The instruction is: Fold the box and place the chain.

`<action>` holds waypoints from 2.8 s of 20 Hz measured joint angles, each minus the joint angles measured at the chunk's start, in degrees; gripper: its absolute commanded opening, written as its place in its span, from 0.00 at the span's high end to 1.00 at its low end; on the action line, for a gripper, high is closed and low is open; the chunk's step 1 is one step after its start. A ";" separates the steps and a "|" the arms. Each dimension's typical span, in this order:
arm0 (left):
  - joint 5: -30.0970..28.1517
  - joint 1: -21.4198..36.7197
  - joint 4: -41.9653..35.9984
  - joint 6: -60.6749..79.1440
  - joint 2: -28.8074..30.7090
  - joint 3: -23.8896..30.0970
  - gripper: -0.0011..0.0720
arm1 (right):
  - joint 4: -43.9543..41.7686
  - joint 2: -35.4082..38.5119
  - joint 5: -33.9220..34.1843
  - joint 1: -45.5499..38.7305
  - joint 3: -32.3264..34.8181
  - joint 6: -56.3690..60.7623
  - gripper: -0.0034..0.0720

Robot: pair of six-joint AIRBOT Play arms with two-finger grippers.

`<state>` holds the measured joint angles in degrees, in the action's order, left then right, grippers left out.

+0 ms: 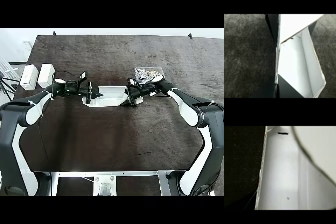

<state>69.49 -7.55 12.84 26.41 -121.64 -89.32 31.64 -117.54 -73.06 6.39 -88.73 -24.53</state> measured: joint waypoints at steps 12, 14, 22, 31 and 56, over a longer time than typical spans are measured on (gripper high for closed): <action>-0.02 0.00 0.00 0.00 0.02 0.00 0.95 | -0.04 0.00 -0.02 0.00 0.00 0.02 0.27; 0.00 0.00 0.00 0.00 0.02 0.00 0.96 | -0.04 0.00 -0.02 0.00 0.00 0.02 0.27; 0.04 0.00 -0.02 0.00 0.00 0.00 0.96 | -0.07 0.00 -0.02 0.00 0.00 0.02 0.27; 1.44 0.04 -0.74 0.33 0.28 -0.28 0.49 | -0.02 0.00 -0.09 -0.02 0.00 -0.07 0.27; 1.38 -8.20 2.45 1.70 28.59 18.36 0.97 | -0.07 0.00 -0.07 -0.02 0.00 0.04 0.27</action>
<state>70.87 -15.75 15.29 28.12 -93.06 -70.96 31.57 -117.54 -73.12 6.37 -88.73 -24.49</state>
